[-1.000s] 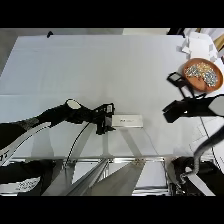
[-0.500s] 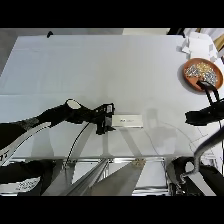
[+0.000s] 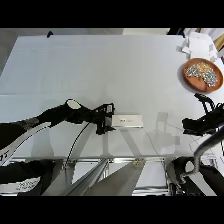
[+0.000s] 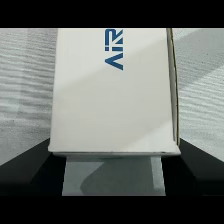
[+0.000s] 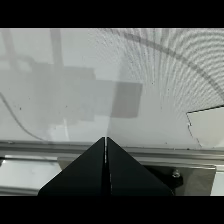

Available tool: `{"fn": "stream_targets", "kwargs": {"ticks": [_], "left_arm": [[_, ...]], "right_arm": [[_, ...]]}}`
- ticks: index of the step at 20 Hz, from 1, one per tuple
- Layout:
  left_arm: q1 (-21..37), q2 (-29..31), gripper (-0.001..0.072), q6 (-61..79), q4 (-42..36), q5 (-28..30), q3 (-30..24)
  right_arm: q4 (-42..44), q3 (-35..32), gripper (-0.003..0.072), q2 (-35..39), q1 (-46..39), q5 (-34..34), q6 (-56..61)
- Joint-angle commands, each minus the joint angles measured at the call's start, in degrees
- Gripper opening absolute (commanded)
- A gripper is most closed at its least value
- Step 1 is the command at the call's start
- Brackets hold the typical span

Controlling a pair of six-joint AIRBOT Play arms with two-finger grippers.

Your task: Fold the box and place the chain.

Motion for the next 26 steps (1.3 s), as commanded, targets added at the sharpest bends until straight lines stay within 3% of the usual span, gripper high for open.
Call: {"fn": "stream_targets", "kwargs": {"ticks": [1, 13, 15, 16, 21, 26], "left_arm": [[0.0, 0.0, 0.0135, 0.0, 0.0, -0.2, 0.0], [0.0, 0.1, 0.0135, -0.1, -0.4, -0.3, 0.0], [0.3, 0.8, 0.0093, -0.2, 1.4, -1.5, 0.0], [0.7, 2.0, 0.0005, -0.2, 3.1, -1.8, 0.0], [5.8, 13.4, 0.0004, -9.2, 5.3, -1.8, 0.0], [17.0, 24.1, 0.0004, -29.4, 19.9, 3.2, 0.0]], "right_arm": [[0.0, -0.4, 0.0018, 0.0, 0.0, 0.3, 1.3], [0.0, -0.4, 0.0018, 0.0, -0.1, 0.3, 1.3], [0.0, -0.4, 0.0018, 0.0, 0.0, 0.3, 1.3], [0.0, -0.4, 0.0018, 0.0, 0.0, 0.3, 1.3], [0.0, -0.4, 0.0018, 0.0, 0.0, 0.3, 1.3], [0.0, -0.4, 0.0018, 0.0, -0.1, 0.3, 1.3]]}}
